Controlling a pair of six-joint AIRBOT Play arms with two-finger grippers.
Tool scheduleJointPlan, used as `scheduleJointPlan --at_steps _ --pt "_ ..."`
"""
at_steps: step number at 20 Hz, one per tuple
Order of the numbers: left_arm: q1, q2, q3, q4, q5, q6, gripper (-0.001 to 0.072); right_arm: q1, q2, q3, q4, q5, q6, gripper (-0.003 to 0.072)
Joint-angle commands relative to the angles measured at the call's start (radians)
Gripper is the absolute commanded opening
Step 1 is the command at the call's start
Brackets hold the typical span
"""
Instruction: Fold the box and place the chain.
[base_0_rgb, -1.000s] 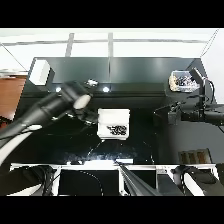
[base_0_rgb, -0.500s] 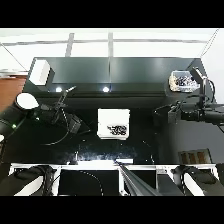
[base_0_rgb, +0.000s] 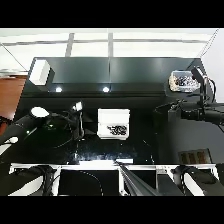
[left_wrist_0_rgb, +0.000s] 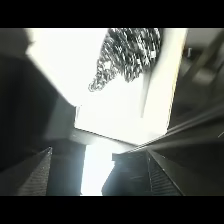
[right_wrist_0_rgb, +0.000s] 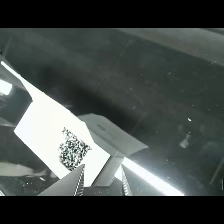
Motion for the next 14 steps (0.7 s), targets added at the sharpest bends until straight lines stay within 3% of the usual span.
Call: scheduleJointPlan --at_steps 1,6,14 --pt "-0.031 -0.061 0.022 -0.008 0.048 0.282 0.0711 0.000 0.001 0.000 0.001 -0.014 0.001 0.0287" --pt "-0.032 -0.133 0.106 0.122 -0.063 0.276 0.0711 -0.001 0.001 0.000 0.001 -0.013 0.001 0.0287" --pt "-0.087 -0.135 0.105 0.123 -0.055 0.108 0.0709 0.000 0.001 0.000 0.001 -0.018 0.001 0.0286"
